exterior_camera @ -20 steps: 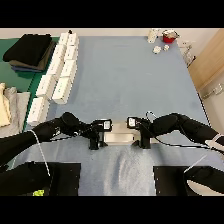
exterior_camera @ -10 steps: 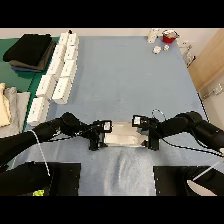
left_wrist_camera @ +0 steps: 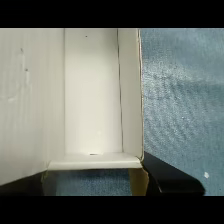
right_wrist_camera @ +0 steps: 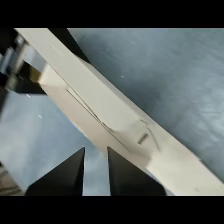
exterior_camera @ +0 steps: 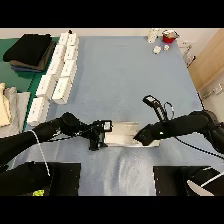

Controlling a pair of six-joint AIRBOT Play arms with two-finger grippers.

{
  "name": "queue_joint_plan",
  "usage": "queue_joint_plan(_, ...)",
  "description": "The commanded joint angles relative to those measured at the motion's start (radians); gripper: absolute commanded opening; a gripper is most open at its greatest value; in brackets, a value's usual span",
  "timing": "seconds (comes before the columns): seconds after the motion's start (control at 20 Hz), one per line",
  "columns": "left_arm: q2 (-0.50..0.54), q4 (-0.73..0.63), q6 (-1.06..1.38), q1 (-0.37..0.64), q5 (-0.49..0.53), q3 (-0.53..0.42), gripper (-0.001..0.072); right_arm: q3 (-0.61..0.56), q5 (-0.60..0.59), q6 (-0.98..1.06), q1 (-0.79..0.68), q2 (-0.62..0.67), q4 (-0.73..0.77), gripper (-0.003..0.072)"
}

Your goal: Fold the box.

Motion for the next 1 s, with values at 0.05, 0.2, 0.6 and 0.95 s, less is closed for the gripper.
queue_joint_plan(0.05, 0.000, 0.000, 0.000, 0.000, 0.002, 0.000, 0.0520, 0.016, 0.401, 0.271, 0.147, -0.143, 0.229, 0.0150)
queue_joint_plan(0.2, 0.000, 0.000, 0.000, 0.000, 0.002, 0.000, 0.0521, 0.083, 0.480, 0.279, 0.134, -0.243, 0.205, 0.0150)
queue_joint_plan(0.6, 0.000, 0.000, 0.000, 0.000, 0.002, 0.000, 0.0521, 0.103, 0.472, 0.276, 0.101, -0.413, 0.165, 0.0150)
queue_joint_plan(0.95, 0.000, 0.000, 0.000, 0.000, 0.002, 0.000, 0.0521, 0.104, 0.473, 0.219, 0.101, -0.473, 0.160, 0.0150)
